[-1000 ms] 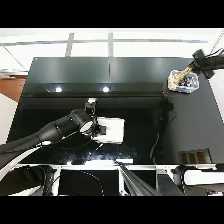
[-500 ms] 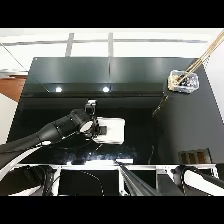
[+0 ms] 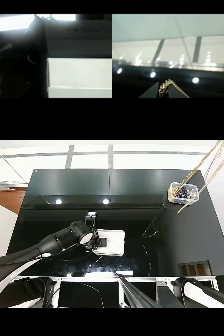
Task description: Fold the box and place the chain.
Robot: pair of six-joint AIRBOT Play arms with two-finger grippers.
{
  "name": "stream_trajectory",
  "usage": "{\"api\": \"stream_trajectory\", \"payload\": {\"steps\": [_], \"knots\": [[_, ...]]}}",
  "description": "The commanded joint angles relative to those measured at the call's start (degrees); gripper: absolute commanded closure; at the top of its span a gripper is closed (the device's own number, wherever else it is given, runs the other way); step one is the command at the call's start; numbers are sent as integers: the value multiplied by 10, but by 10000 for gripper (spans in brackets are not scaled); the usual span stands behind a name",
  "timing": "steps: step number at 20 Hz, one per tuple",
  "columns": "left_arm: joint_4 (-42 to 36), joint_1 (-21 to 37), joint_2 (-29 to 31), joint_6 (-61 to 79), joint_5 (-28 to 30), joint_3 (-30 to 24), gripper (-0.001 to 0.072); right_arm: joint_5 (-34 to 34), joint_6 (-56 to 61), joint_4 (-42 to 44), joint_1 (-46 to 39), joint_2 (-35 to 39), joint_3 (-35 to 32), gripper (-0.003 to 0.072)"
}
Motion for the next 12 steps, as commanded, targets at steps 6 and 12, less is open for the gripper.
{"api": "stream_trajectory", "payload": {"steps": [6, 12], "knots": [[0, 0, 0, 0, 8, 0, 679, 127, -62, 50, 101, 31, -98, 646], [0, 0, 0, 0, 7, 0, 679, 147, -62, 44, 198, 31, -103, 646]]}}
